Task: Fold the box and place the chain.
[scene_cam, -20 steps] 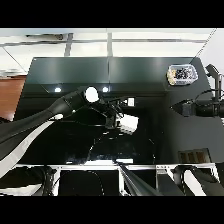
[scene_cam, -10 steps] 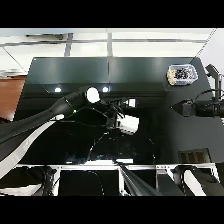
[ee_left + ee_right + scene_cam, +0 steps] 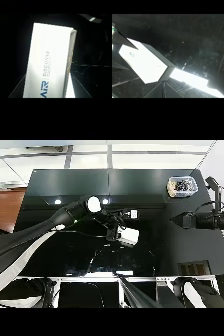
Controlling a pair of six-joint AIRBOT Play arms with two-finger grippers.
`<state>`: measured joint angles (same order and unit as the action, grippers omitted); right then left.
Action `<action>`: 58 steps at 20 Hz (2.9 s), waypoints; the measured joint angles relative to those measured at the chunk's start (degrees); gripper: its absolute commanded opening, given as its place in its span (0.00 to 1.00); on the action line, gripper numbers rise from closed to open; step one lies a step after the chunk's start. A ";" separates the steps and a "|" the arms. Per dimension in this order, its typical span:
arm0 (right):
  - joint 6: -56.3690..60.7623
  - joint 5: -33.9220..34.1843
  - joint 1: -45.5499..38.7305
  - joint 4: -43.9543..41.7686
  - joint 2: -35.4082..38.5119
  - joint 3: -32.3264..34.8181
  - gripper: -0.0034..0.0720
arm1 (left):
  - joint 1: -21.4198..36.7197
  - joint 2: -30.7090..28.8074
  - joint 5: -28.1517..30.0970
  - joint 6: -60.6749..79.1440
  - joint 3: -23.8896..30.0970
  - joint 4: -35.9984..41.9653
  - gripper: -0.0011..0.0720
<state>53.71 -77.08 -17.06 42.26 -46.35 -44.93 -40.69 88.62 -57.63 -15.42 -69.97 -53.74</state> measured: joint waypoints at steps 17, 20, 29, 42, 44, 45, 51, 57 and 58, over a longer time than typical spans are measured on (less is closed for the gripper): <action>0.00 -0.04 0.00 -0.02 -0.02 0.00 0.06 | 0.02 1.46 0.00 0.00 -0.44 0.48 0.97; 0.00 -0.04 0.00 0.00 0.00 0.00 0.06 | 0.02 1.46 0.00 0.00 -0.52 0.55 0.97; 0.00 -0.07 0.00 -0.02 -0.02 0.00 0.06 | 0.02 1.46 0.15 0.00 -0.55 0.50 0.98; 0.00 -0.07 0.00 -0.02 -0.02 0.00 0.06 | 0.02 1.73 -0.48 -0.04 -0.59 0.46 0.97; 0.00 -0.07 0.00 -0.02 0.00 0.00 0.06 | 0.02 1.73 -0.98 -0.04 -0.59 0.46 0.97; 0.00 -0.07 0.00 -0.02 -0.02 0.00 0.06 | 0.02 1.73 -1.11 -0.04 -0.59 0.46 0.97; 0.00 -0.07 0.00 -0.02 -0.02 0.00 0.06 | 0.02 1.73 -1.33 -0.04 -0.59 0.44 0.97; 0.00 -0.04 0.00 0.00 -0.02 0.00 0.06 | -0.04 1.92 -1.31 -0.04 -0.28 0.09 0.98; 0.02 -0.04 0.00 -0.02 -0.02 0.00 0.06 | -0.02 1.95 -1.33 -0.02 -0.24 0.04 0.98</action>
<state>53.74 -77.12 -17.06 42.24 -46.37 -44.93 -40.71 90.56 -58.96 -15.44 -70.22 -53.69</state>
